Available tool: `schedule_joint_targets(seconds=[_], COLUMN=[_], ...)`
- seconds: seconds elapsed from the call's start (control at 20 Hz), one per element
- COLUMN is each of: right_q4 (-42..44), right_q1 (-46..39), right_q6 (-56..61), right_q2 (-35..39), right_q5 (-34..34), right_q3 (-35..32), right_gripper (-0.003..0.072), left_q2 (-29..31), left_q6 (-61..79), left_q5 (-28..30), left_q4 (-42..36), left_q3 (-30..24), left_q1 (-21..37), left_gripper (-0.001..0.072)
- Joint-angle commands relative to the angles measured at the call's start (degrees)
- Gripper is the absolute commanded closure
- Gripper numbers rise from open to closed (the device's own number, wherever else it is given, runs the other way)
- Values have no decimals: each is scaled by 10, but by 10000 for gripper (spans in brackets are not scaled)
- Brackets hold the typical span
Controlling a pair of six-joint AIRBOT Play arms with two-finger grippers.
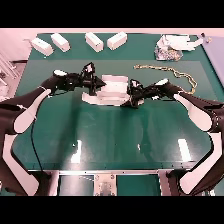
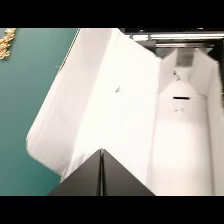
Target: Fold the box and place the chain.
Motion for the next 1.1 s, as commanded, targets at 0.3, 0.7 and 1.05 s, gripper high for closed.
schedule_joint_targets(seconds=[0.3, 0.7, 1.05], right_q4=[0, 0, 0], right_q1=[0, 0, 0], right_q6=[0, 0, 0], right_q2=[0, 0, 0], right_q5=[0, 0, 0], right_q3=[0, 0, 0], right_gripper=[123, 123, 123], left_q2=[-1, -28, -24], left_q6=[1, -20, -7], left_q5=[41, 39, 36], left_q4=[27, 45, 45], left_q3=[0, 0, 14], left_q1=[-5, -11, -11], left_gripper=[693, 693, 692])
